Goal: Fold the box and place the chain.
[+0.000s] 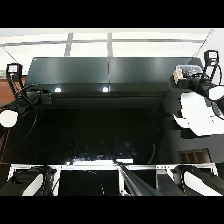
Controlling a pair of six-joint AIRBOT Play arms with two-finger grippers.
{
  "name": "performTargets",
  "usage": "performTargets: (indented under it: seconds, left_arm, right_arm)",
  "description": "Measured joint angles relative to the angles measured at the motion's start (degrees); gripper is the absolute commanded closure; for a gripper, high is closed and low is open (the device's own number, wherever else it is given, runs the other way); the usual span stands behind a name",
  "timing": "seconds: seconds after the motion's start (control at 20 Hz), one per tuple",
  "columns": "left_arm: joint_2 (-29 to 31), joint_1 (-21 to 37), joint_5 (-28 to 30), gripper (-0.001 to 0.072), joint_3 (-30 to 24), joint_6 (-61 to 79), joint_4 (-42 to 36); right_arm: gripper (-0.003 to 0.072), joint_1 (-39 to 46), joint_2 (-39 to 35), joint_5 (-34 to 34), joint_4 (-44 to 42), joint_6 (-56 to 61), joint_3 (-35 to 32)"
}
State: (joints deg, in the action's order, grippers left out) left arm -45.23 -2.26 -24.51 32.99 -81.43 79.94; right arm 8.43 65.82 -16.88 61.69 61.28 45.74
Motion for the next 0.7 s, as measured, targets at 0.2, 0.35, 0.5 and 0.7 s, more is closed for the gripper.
performTargets:
  seconds: [0.2,0.35,0.5,0.7]
  left_arm:
    - [-0.22,0.0,0.02,0.0679,0.0,0.0,0.07]
    - [-0.28,0.0,0.0,0.0679,0.0,0.0,0.15]
    - [-0.28,0.0,0.02,0.0679,0.0,-0.02,0.15]
    - [-0.61,0.0,0.44,0.0679,0.0,-0.02,0.13]
  right_arm:
    - [0.0681,-0.02,0.0,0.02,0.0,0.0,0.0]
    - [0.068,-0.02,0.0,0.0,0.0,-0.02,0.0]
    - [0.068,-0.02,0.0,0.02,0.0,-0.02,-0.02]
    - [0.068,-0.02,0.0,0.98,-0.04,-0.04,0.0]
